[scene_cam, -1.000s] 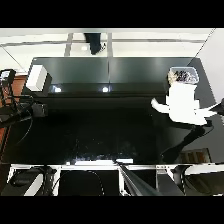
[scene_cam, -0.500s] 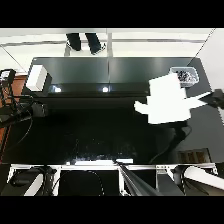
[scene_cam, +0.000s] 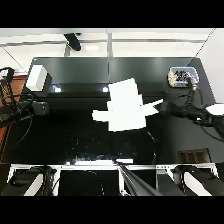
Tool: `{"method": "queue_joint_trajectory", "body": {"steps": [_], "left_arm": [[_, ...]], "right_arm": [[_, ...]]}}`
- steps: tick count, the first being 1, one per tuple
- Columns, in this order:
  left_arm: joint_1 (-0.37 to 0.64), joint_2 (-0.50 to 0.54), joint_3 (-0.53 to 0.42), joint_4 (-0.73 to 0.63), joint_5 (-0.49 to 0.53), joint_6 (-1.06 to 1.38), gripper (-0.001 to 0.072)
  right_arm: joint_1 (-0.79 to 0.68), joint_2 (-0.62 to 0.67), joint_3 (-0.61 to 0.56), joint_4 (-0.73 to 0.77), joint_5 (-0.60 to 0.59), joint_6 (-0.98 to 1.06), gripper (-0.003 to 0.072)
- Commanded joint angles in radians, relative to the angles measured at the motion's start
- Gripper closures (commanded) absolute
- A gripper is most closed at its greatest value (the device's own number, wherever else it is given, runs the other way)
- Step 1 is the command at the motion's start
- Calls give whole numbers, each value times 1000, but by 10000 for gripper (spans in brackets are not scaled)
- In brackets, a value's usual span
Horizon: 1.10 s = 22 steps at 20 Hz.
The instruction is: Fold the box and place the chain.
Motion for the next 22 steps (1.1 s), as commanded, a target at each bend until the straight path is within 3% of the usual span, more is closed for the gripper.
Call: {"method": "queue_joint_trajectory", "body": {"steps": [1,5,9,10,12,15,18,22], "left_arm": [[-1,-3,0,-77,13,0,685],[-1,-71,-1,-166,39,1,685],[-2,-271,1,-457,57,117,682],[-8,-335,1,-555,58,182,614],[-22,-453,2,-712,58,288,13],[-24,-615,24,-844,-34,401,-6],[-27,-752,69,-866,-127,464,-6],[-47,-852,139,-874,-148,552,-5]], "right_arm": [[185,26,-48,58,-166,11,673],[265,26,-48,55,-167,19,673],[330,26,-50,55,-179,20,673],[339,26,-50,55,-183,20,673],[344,26,-50,55,-182,21,673],[344,26,-50,55,-182,21,673],[344,26,-50,55,-175,32,673],[344,26,-50,55,-175,32,673]]}}
